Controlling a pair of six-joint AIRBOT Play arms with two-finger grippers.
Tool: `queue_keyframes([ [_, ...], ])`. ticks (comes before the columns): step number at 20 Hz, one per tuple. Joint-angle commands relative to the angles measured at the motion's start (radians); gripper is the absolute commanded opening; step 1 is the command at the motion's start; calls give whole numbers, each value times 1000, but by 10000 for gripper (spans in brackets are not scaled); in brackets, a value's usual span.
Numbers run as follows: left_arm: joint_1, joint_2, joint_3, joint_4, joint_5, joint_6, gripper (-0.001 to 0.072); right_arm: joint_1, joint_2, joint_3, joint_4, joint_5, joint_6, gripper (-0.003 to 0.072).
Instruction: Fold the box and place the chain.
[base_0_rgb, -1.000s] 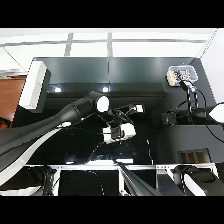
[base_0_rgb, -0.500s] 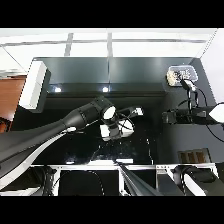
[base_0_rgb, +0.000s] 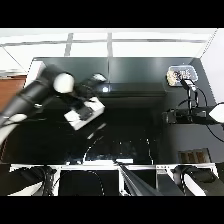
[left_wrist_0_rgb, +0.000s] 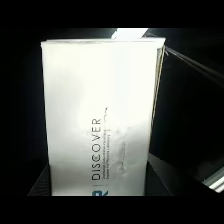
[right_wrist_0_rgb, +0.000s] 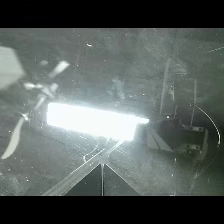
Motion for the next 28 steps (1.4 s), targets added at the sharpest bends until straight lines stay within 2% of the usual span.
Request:
queue_keyframes([
  [1,249,150,-83,9,-98,-98,443,-1,0,0,0,2,0,17],
  [4,483,280,-240,3,-95,-100,442,-1,0,0,0,0,0,17],
  [6,629,326,-355,4,-72,-96,442,-1,0,0,0,-1,0,16],
  [9,816,323,-497,4,8,-55,443,-1,0,0,0,-3,0,17],
  [11,910,303,-541,23,53,2,443,-1,0,0,0,-3,0,17],
  [17,1088,275,-463,35,196,105,442,-1,0,0,-1,-2,0,17],
  [19,1098,260,-442,37,201,232,443,-1,0,0,-1,-2,0,17],
  [24,1097,119,-360,-15,248,247,443,-1,0,0,24,2,11,17],
  [28,1097,47,-307,-52,277,284,443,-1,0,0,57,2,15,17],
])
